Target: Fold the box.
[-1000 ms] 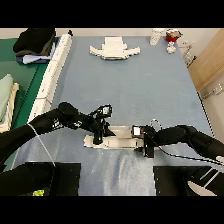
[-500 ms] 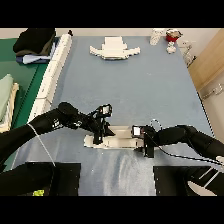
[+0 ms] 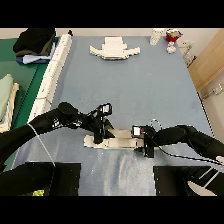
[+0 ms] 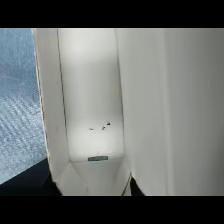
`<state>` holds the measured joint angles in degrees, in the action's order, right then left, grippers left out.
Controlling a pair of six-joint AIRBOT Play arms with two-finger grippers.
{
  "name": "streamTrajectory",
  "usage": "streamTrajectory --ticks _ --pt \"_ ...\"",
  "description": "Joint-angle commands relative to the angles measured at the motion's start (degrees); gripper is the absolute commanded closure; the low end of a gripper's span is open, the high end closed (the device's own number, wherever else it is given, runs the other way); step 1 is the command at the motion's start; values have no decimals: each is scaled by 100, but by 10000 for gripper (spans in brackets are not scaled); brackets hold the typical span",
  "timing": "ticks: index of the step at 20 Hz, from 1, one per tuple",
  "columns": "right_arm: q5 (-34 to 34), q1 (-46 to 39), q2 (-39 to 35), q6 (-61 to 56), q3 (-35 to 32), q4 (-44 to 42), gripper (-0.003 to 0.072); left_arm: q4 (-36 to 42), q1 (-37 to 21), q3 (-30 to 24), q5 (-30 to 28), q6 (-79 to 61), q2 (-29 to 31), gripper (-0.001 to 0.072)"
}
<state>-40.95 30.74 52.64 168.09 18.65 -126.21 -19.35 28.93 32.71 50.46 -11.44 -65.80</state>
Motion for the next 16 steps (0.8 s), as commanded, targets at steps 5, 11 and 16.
streamTrajectory --ticks 5,11,16 --pt "0 4 2 -2 2 -2 227 -1023 -74 15 11 2457 549 92" --pt "-2 4 2 -4 2 -2 226 -2835 -595 13 973 5587 1849 694" --pt "-2 4 2 -2 2 -2 226 -1458 232 -192 949 6808 1821 694"
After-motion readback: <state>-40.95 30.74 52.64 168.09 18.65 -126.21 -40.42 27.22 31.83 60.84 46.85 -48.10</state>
